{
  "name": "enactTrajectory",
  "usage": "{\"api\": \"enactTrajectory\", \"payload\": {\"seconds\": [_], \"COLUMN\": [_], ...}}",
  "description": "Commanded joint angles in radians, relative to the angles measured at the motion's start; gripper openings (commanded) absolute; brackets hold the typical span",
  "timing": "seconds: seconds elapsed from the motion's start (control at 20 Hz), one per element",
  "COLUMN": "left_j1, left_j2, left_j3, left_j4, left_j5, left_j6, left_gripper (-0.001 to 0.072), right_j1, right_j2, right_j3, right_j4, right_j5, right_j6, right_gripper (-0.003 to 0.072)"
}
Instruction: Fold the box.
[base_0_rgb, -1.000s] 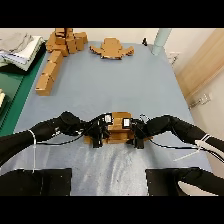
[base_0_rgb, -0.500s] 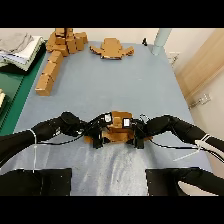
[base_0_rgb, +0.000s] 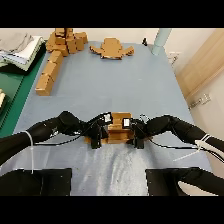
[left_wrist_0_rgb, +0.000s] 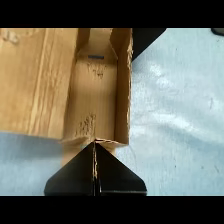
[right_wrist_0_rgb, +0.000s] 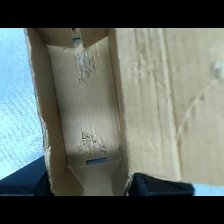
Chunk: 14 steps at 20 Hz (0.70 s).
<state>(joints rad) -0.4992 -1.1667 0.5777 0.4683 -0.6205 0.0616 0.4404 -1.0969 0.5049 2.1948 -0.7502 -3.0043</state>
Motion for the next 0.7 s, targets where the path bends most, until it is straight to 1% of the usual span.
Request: {"api": "enactTrajectory", "payload": {"seconds": [0.0,0.1,0.2,0.25,0.3,0.35,0.4,0.45,0.5,0.55,0.65], "left_j1": [0.009,0.008,0.015,0.033,0.064,0.105,0.157,0.204,0.241,0.267,0.282], "left_j2": [0.097,0.175,0.261,0.294,0.317,0.327,0.326,0.319,0.311,0.301,0.278], "left_j3": [0.001,0.001,0.001,0.001,0.001,0.001,0.0,0.0,-0.002,-0.006,-0.017], "left_j4": [0.241,0.34,0.488,0.588,0.691,0.763,0.781,0.773,0.751,0.728,0.689], "left_j5": [-0.056,-0.088,-0.079,-0.079,-0.099,-0.136,-0.187,-0.23,-0.257,-0.26,-0.237], "left_j6": [-0.306,-0.504,-0.808,-1.015,-1.242,-1.437,-1.586,-1.644,-1.648,-1.648,-1.647], "left_gripper": [0.0015,0.0015,0.0014,0.0014,0.0014,0.0014,0.0014,0.0014,0.0015,0.0014,0.0014], "right_j1": [0.0,0.0,0.0,0.0,0.0,0.0,0.0,0.0,0.0,0.0,0.0], "right_j2": [0.0,0.0,-0.001,0.0,0.0,-0.001,0.0,-0.001,0.0,0.0,0.0], "right_j3": [0.0,0.0,0.0,0.0,0.0,0.0,0.0,0.0,0.0,0.0,0.0], "right_j4": [0.0,0.0,0.0,0.0,0.0,0.0,0.0,0.0,0.0,0.0,0.0], "right_j5": [0.0,0.0,0.0,0.0,0.0,0.0,0.0,0.0,0.0,0.0,0.0], "right_j6": [0.0,0.0,0.0,0.0,0.0,0.0,0.0,0.0,0.0,0.0,0.0], "right_gripper": [0.0484,0.0485,0.0485,0.0485,0.0485,0.0484,0.0484,0.0485,0.0484,0.0485,0.0484]}}
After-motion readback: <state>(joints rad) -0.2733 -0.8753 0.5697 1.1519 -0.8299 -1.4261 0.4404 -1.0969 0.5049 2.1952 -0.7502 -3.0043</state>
